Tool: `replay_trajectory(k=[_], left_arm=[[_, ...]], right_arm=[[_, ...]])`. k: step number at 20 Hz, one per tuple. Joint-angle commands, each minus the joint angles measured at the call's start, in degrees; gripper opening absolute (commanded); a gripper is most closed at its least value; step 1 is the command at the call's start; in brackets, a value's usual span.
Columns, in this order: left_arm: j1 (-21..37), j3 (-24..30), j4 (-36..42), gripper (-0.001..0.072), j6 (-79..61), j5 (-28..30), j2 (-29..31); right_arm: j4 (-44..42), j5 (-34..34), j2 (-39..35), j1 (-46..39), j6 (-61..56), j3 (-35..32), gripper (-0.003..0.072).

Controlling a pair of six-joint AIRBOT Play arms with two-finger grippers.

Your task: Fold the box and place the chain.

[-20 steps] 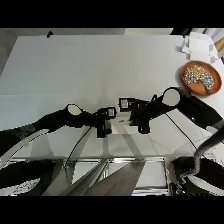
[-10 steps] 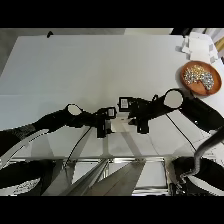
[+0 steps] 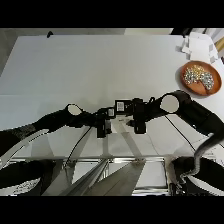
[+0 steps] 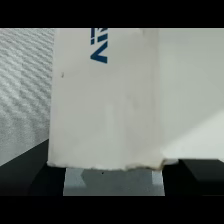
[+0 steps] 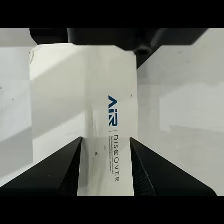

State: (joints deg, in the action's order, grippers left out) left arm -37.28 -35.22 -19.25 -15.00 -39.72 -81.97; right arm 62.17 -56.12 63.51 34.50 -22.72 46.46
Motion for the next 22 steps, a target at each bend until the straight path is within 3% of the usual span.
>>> replay_trajectory(k=[1,2,5,7,9,22], left_arm=[[0.0,0.0,0.0,0.0031,0.0,0.0,0.0],[0.0,0.0,0.0,0.0031,0.0,0.0,0.0],[0.0,0.0,0.0,0.0031,0.0,0.0,0.0],[0.0,0.0,0.0,0.0031,0.0,0.0,0.0],[0.0,0.0,0.0,0.0031,0.0,0.0,0.0],[0.0,0.0,0.0,0.0031,0.0,0.0,0.0]], right_arm=[[1.8,0.6,0.0,0.1,-1.3,0.0,0.0322],[1.8,0.2,0.0,0.1,-1.3,0.0,0.0272],[1.8,-0.4,0.0,0.1,-1.3,-0.4,0.0214],[1.8,0.0,0.0,0.1,-1.3,-1.3,0.0207],[1.8,0.6,0.0,0.1,-1.3,-1.7,0.0104],[1.8,3.5,-0.9,0.1,-1.4,-1.7,0.0094]])
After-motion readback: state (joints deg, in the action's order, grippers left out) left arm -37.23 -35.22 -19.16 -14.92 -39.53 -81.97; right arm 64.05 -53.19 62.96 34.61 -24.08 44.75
